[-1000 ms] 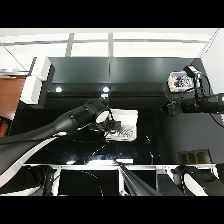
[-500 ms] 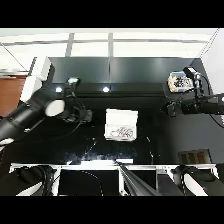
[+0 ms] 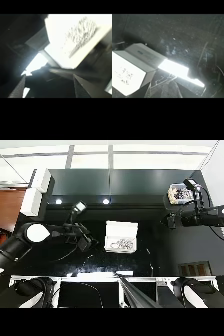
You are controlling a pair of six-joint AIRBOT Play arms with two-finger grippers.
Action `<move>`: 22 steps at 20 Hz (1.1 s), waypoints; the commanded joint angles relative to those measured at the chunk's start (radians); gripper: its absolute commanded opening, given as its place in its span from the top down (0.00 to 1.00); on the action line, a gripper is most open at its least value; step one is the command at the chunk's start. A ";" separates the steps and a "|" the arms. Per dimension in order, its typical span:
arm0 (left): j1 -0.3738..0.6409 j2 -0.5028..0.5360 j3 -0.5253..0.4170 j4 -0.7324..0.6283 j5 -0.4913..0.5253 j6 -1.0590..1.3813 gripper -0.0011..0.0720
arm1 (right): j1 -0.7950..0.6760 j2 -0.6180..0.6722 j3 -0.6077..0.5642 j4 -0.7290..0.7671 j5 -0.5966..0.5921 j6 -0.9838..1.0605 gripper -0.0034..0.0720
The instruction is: Fold the box and place the chain.
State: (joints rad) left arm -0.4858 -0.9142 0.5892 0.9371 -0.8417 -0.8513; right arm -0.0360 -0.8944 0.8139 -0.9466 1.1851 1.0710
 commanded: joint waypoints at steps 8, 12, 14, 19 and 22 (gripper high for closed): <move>0.017 -0.288 0.034 -0.190 -0.031 0.967 0.02 | 0.000 0.000 -0.004 0.012 -0.001 0.033 0.45; 0.032 -0.343 0.034 -0.373 -0.058 1.070 0.02 | 0.000 0.000 -0.004 0.011 -0.001 0.033 0.45; 0.032 -0.344 0.034 -0.373 -0.056 1.070 0.02 | 0.000 0.000 -0.004 0.011 -0.001 0.032 0.45; 0.018 -0.368 0.034 -0.377 -0.041 1.069 0.02 | 0.000 0.000 -0.004 0.011 -0.008 0.033 0.45; 0.006 -0.401 0.035 -0.381 -0.025 1.068 0.02 | 0.000 0.000 -0.004 0.012 -0.006 0.033 0.45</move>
State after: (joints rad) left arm -0.4706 -1.2903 0.6228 0.5674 -0.8814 0.2111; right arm -0.0360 -0.8944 0.8101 -0.9352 1.1790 1.1042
